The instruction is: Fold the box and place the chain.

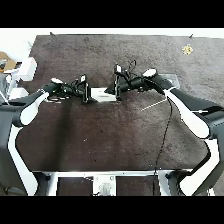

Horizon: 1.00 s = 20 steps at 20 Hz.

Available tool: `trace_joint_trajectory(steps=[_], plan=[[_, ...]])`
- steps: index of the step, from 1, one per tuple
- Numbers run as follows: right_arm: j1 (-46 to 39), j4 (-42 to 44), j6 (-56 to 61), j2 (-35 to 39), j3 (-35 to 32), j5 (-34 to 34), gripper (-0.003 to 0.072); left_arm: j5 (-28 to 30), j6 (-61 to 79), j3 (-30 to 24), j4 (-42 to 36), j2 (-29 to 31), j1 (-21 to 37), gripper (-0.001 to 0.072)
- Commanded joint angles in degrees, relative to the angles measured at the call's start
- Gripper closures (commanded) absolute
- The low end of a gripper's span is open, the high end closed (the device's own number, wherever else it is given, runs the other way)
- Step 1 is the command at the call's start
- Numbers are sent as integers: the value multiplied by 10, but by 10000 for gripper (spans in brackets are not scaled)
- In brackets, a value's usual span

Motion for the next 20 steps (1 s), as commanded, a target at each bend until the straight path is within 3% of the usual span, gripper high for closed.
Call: trace_joint_trajectory(steps=[1, 11, 20], plan=[[0, 11, 22, -10, 0, -2, 682, 3, 0, 0, 0, 0, 0, 485], [0, -108, 51, -30, 0, -26, 682, 3, 0, 0, 0, 0, 0, 485], [0, -65, 51, -18, 0, -52, 683, 3, 0, 0, 0, 0, 0, 485]])
